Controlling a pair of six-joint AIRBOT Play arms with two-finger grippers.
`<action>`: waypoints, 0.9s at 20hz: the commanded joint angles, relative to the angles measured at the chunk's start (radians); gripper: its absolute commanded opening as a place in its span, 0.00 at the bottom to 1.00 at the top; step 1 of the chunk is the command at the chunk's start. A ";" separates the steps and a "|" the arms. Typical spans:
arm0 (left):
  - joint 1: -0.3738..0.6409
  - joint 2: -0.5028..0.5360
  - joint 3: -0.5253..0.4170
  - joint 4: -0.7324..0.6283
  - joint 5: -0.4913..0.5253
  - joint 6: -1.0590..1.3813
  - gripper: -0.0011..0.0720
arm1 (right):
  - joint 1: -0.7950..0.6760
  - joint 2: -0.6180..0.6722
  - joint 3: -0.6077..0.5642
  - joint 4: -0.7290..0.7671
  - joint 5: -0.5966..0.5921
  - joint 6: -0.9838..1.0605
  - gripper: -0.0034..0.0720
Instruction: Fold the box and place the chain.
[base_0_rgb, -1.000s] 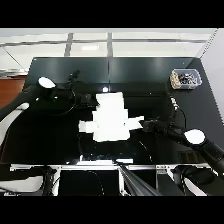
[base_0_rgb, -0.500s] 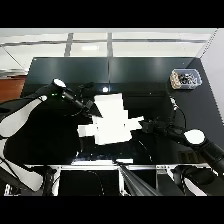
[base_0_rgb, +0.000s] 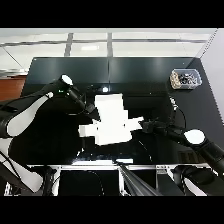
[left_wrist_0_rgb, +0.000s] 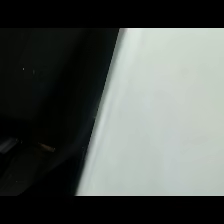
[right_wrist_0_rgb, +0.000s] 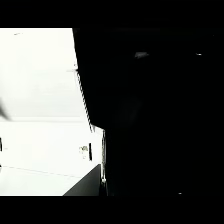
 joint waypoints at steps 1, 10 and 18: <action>-0.008 -0.002 0.010 -0.021 0.027 0.015 0.31 | 0.001 0.001 0.000 0.000 0.015 0.000 0.07; -0.009 -0.002 0.010 -0.065 0.021 0.065 0.05 | 0.000 0.001 0.000 -0.006 0.041 -0.006 0.07; -0.005 0.161 -0.005 -0.024 0.082 0.084 0.04 | -0.219 0.002 0.239 -0.346 0.362 -0.006 0.95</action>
